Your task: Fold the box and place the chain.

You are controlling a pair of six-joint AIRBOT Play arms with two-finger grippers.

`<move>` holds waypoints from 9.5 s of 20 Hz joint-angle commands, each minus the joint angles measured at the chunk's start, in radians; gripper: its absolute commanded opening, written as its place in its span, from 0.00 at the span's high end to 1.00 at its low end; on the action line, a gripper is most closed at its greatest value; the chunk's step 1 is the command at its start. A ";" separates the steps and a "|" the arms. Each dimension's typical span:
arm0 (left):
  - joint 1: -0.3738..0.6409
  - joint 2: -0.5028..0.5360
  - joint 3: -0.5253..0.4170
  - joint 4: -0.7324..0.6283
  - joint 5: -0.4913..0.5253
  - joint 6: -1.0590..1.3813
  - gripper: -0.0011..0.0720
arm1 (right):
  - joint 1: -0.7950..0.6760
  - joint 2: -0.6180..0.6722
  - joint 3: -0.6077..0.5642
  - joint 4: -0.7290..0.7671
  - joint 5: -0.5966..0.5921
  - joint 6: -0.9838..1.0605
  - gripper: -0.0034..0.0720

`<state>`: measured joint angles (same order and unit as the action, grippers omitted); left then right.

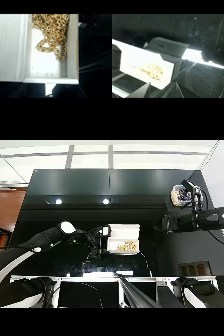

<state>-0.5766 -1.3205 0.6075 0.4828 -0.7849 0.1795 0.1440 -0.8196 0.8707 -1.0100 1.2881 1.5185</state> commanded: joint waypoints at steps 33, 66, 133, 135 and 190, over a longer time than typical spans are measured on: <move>-0.003 -0.003 0.003 -0.001 -0.001 -0.001 0.52 | 0.215 -0.241 -0.102 0.165 -0.179 -0.979 0.07; -0.003 -0.003 0.003 -0.001 -0.001 -0.001 0.52 | 0.338 -0.242 -0.155 0.171 -0.238 -1.216 0.64; -0.003 -0.003 0.003 -0.001 -0.001 -0.001 0.52 | 0.176 -0.315 -0.337 0.658 -0.219 -0.490 0.95; -0.003 -0.003 0.003 -0.001 -0.001 -0.001 0.52 | 0.176 -0.345 -0.338 0.631 -0.220 -0.482 0.95; -0.003 -0.003 0.003 -0.002 -0.009 -0.001 0.52 | -0.195 -0.120 -0.235 0.067 -0.170 -0.272 0.95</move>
<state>-0.5797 -1.3224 0.6098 0.4808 -0.7929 0.1772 -0.0509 -0.9401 0.6350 -0.9428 1.1095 1.2427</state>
